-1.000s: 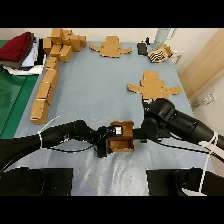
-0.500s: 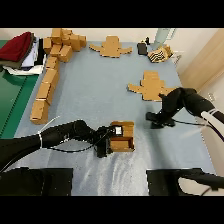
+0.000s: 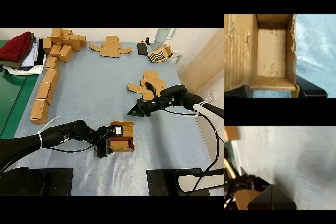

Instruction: Fold the box.

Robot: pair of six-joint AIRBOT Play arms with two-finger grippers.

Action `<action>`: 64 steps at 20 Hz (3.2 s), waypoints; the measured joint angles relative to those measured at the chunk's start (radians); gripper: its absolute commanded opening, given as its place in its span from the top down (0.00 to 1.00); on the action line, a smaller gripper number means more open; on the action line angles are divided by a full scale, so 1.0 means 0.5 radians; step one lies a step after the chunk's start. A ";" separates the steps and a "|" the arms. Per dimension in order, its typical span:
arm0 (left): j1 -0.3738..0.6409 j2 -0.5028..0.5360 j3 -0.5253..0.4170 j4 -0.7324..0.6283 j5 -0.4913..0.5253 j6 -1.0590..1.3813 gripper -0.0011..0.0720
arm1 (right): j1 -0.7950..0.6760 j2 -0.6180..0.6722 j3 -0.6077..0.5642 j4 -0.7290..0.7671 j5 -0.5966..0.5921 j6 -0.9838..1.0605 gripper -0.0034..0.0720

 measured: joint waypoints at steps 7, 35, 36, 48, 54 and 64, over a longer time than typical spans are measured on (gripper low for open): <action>0.000 0.000 0.000 0.001 -0.001 0.000 0.28 | 0.197 0.195 -0.208 0.054 -0.094 -0.414 0.95; 0.000 0.000 0.000 0.001 0.000 0.000 0.28 | 1.529 1.806 -1.183 -1.511 1.325 -0.240 0.41; 0.000 0.000 0.000 0.001 0.000 0.000 0.28 | 1.541 1.810 -1.203 -1.534 1.345 -0.291 0.35; 0.000 0.000 0.000 0.000 0.000 -0.001 0.28 | 1.679 1.884 -1.244 -1.592 1.511 -0.665 0.32; 0.000 0.000 0.000 0.000 0.000 -0.001 0.28 | 1.770 1.754 -1.265 -1.713 1.659 -0.678 0.32; 0.000 0.000 0.000 0.000 0.000 -0.001 0.28 | 1.874 1.679 -1.266 -1.910 1.756 -0.576 0.35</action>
